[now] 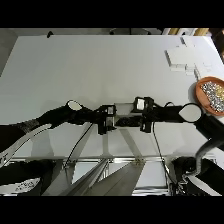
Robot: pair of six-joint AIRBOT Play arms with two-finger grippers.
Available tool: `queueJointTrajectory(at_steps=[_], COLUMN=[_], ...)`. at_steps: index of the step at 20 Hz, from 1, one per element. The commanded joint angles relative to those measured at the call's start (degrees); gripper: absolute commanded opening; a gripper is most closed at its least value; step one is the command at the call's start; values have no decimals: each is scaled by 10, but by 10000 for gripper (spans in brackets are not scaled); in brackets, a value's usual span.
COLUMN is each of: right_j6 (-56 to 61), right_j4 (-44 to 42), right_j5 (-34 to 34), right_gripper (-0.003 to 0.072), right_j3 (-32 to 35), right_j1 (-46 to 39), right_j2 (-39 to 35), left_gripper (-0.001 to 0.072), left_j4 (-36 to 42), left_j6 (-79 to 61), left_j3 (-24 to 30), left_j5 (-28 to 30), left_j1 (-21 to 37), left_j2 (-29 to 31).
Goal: Fold the box and place the chain.
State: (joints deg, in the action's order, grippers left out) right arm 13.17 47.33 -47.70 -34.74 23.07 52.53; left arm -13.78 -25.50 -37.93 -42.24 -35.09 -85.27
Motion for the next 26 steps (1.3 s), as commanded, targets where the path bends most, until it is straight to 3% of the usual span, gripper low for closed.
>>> queueJointTrajectory(at_steps=[1, 3, 6, 7, 12, 14, 20, 26], right_j6=[115, 115, 115, 115, 114, 110, 68, 42], right_j4=[77, 65, 27, 12, 27, 38, 60, 86], right_j5=[-151, -153, -121, -104, -116, -133, -155, -125], right_gripper=[309, 270, 59, 21, 24, 110, 279, 302], right_j3=[-91, -144, -198, -201, -200, -200, -155, -58], right_j1=[-72, -92, -99, -99, -61, -46, -37, -22], right_j2=[10, 16, 71, 96, 192, 192, 135, 55], left_gripper=[210, 210, 210, 210, 210, 210, 210, 210], left_j4=[0, 0, 0, 0, 0, 0, 0, 0], left_j6=[0, 0, 0, 0, 0, 0, 0, 0], left_j3=[0, 0, 0, 0, 0, 0, 0, 0], left_j5=[0, 0, 0, 0, 0, 0, 0, 0], left_j1=[0, 0, 0, 0, 0, 0, 0, 0], left_j2=[0, 0, 0, 0, 0, 0, 0, 0])
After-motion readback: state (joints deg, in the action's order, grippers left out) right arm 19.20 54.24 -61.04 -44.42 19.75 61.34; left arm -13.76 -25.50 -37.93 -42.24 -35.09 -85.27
